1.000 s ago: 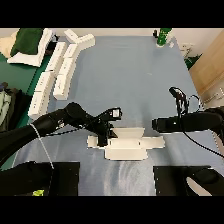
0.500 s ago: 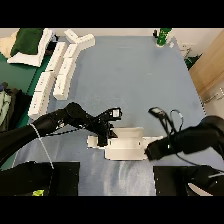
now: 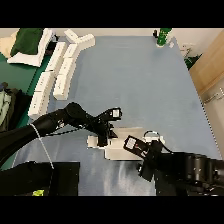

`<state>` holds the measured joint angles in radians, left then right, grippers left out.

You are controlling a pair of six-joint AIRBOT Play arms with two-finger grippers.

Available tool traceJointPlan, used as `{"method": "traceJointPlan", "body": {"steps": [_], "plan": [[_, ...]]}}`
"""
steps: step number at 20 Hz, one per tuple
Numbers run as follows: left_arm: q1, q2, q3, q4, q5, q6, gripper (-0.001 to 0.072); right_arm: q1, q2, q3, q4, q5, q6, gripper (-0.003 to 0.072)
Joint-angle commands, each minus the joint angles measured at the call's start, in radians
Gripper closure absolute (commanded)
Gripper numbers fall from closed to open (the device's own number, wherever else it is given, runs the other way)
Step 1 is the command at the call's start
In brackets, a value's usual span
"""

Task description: Fold the box.

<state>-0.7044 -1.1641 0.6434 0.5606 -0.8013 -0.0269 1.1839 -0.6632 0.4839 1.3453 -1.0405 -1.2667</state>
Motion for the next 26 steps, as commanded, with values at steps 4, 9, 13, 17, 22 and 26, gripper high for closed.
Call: {"method": "traceJointPlan", "body": {"steps": [4, 9, 13, 17, 22, 26], "plan": [[0.000, 0.000, 0.000, 0.000, -0.002, 0.000, 0.0696, 0.040, -0.193, -0.003, 0.039, 0.145, -0.096, 0.0080], [0.000, 0.000, 0.000, 0.000, -0.002, 0.000, 0.0696, 0.039, -0.272, -0.002, -0.185, 0.165, 0.087, 0.0087], [0.000, 0.000, 0.000, 0.000, -0.002, 0.000, 0.0696, 0.039, -0.239, 0.084, -0.203, 0.020, 0.284, 0.0096], [0.000, 0.000, 0.000, 0.000, -0.002, 0.000, 0.0696, 0.037, -0.229, 0.101, -0.315, -0.068, 0.457, 0.0095], [0.000, 0.000, 0.000, 0.000, -0.002, 0.000, 0.0696, 0.037, -0.229, 0.101, -0.291, -0.169, 0.465, -0.0034], [0.000, 0.000, 0.000, 0.000, -0.002, 0.000, 0.0696, 0.024, -0.207, 0.086, -0.317, -0.172, 0.417, -0.0034]]}}
